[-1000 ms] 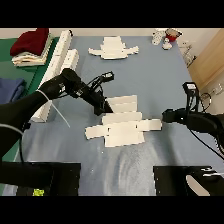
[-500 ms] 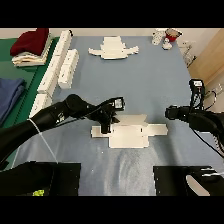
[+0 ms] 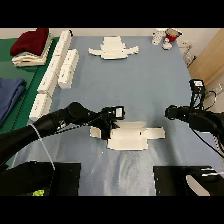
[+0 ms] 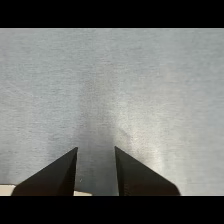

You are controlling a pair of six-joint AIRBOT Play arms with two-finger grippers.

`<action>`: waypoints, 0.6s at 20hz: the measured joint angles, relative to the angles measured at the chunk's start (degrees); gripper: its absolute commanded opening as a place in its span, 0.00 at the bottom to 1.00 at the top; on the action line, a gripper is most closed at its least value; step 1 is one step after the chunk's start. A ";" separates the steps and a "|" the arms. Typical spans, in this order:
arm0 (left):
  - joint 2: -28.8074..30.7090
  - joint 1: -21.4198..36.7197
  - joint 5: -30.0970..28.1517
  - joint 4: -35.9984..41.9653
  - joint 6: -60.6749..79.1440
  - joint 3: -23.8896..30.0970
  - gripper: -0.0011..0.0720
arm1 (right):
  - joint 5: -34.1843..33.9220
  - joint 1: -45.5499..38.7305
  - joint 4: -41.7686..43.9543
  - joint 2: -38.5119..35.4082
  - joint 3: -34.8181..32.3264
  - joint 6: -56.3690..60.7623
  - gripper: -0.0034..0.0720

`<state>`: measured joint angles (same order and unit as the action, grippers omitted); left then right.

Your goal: Fold the box.

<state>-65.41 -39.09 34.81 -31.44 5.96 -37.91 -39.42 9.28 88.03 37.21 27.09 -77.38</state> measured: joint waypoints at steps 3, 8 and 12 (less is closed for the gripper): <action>-0.66 -0.07 2.32 -0.39 -1.68 0.11 0.03 | -0.02 0.00 0.72 0.00 0.00 0.02 0.53; -0.26 1.38 5.66 -3.96 -6.36 -0.79 0.03 | -0.02 0.00 1.97 0.00 0.00 0.02 0.53; 0.44 5.27 11.50 -5.01 -8.68 -3.91 0.03 | -0.04 0.00 2.34 0.00 0.00 0.02 0.53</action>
<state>-64.97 -33.82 46.30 -36.45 -2.72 -41.82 -39.46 9.28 90.37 37.21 27.09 -77.36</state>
